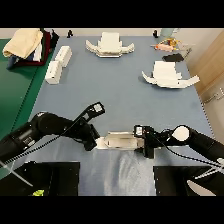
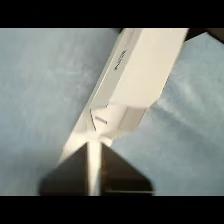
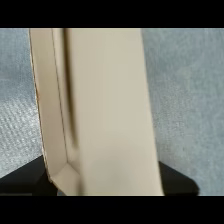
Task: Fold the box.
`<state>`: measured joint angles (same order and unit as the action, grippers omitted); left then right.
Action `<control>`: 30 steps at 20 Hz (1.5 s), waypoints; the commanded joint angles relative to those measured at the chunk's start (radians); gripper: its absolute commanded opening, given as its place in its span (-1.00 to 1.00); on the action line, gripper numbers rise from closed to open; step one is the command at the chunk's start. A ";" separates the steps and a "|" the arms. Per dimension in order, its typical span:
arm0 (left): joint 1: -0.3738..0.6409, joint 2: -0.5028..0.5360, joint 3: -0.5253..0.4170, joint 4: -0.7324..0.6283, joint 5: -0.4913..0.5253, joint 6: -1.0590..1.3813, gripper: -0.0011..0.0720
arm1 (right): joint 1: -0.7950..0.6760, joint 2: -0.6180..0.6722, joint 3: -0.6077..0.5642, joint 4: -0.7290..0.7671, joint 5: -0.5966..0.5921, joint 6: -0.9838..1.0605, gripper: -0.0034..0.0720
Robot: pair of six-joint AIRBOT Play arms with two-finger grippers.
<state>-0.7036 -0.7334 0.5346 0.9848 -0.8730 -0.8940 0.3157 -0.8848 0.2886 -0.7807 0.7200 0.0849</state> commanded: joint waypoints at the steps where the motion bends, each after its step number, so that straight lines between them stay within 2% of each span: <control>1: -0.002 0.098 0.000 0.009 -0.132 -0.362 -0.94 | 0.000 0.001 0.001 0.000 0.000 0.000 0.44; 3: -0.023 0.055 0.000 -0.164 -0.098 -0.381 -0.94 | 0.000 0.001 0.001 0.000 0.000 0.001 0.44; 5: -0.069 -0.026 0.000 -0.261 0.008 -0.382 -0.94 | 0.000 0.001 0.001 0.000 0.000 0.001 0.44; 7: -0.090 -0.126 0.012 -0.307 0.108 -0.382 -0.94 | 0.000 0.001 0.001 0.000 0.000 0.001 0.44; 12: -0.084 -0.317 0.142 -0.394 0.275 -0.390 -0.93 | 0.000 0.001 0.001 0.000 0.000 0.000 0.44; 16: -0.042 -0.422 0.198 -0.399 0.282 -0.450 -0.94 | 0.000 0.001 0.001 0.000 0.000 0.000 0.44; 23: -0.013 -0.571 0.197 -0.387 0.169 -0.521 -0.94 | 0.000 0.001 0.001 0.000 0.001 0.001 0.44; 27: -0.012 -0.593 0.201 -0.388 0.159 -0.516 -0.94 | 0.000 0.001 0.001 0.000 0.000 0.001 0.44; 30: -0.011 -0.588 0.240 -0.386 0.156 -0.473 -0.94 | 0.000 0.001 0.001 0.000 0.000 0.001 0.44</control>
<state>-0.7170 -1.3159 0.7498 0.5976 -0.7067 -1.4014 0.3149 -0.8848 0.2886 -0.7795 0.7197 0.0868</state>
